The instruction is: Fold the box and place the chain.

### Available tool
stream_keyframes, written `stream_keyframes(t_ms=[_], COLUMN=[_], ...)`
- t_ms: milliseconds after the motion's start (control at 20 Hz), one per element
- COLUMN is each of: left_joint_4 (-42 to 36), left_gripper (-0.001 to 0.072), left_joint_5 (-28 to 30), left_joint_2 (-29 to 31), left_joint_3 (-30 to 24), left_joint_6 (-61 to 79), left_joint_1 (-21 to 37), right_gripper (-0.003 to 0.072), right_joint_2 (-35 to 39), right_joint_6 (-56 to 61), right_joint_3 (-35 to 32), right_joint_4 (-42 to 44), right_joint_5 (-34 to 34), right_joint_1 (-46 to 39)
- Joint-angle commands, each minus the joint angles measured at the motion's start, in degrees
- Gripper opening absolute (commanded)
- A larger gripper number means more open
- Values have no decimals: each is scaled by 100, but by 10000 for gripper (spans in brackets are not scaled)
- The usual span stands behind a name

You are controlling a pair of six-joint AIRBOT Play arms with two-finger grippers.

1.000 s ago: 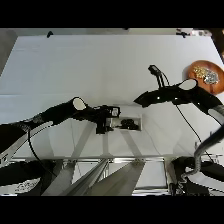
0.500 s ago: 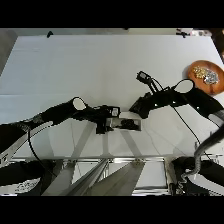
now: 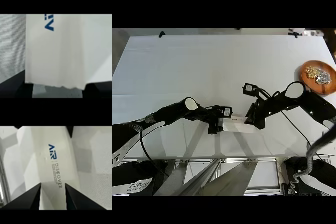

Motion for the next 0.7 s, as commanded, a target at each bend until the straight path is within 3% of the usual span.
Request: stream_keyframes(t_ms=[0,150,400,500,650], left_joint_4=[0,0,0,0,0], left_gripper=[347,347,347,347,347], left_joint_5=[2,2,0,0,-2], left_joint_2=[4,4,4,4,4], left_joint_3=[7,7,7,7,7], left_joint_6=[0,0,0,0,0], left_joint_1=[2,2,2,2,2], right_gripper=[342,342,348,442,441], right_joint_2=[17,24,533,767,850], right_joint_6=[378,715,726,721,723], right_joint_3=[4,4,4,4,4], right_joint_4=[-680,-1158,-1189,-1211,-1364], right_joint_5=[-271,-409,-540,-505,-337], right_joint_1=[295,452,450,452,671])
